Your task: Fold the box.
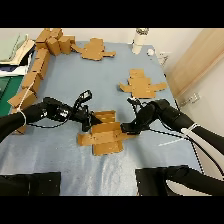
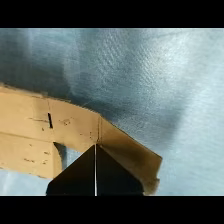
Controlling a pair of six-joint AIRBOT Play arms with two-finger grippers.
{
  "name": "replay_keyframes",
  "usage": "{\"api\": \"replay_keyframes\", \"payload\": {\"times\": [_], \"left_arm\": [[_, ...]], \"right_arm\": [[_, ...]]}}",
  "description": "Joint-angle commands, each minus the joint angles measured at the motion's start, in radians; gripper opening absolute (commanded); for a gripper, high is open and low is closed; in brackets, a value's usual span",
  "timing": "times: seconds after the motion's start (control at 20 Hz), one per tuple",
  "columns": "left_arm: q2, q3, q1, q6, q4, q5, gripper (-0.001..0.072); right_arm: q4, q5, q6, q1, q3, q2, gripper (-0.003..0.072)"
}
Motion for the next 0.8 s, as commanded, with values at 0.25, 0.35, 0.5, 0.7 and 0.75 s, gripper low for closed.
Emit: {"api": "replay_keyframes", "payload": {"times": [0.25,0.35,0.5,0.7,0.75], "left_arm": [[0.004,0.0,-0.023,0.012,-0.019,0.006,0.0012],[0.005,0.0,-0.024,0.008,-0.018,-0.009,0.0012],[0.004,-0.002,-0.027,0.003,-0.014,0.014,0.0012],[0.005,-0.009,-0.038,0.002,-0.014,0.038,0.0012],[0.005,-0.009,-0.043,0.002,-0.013,0.042,0.0012]], "right_arm": [[-0.008,0.024,0.004,0.001,-0.002,-0.026,0.0003],[-0.009,0.027,0.004,0.001,-0.002,-0.026,0.0003],[-0.007,0.042,0.004,0.001,-0.002,-0.025,0.0003],[-0.007,0.057,0.004,0.001,-0.002,-0.025,0.0003],[-0.008,0.058,0.004,0.001,-0.001,-0.025,0.0003]]}}
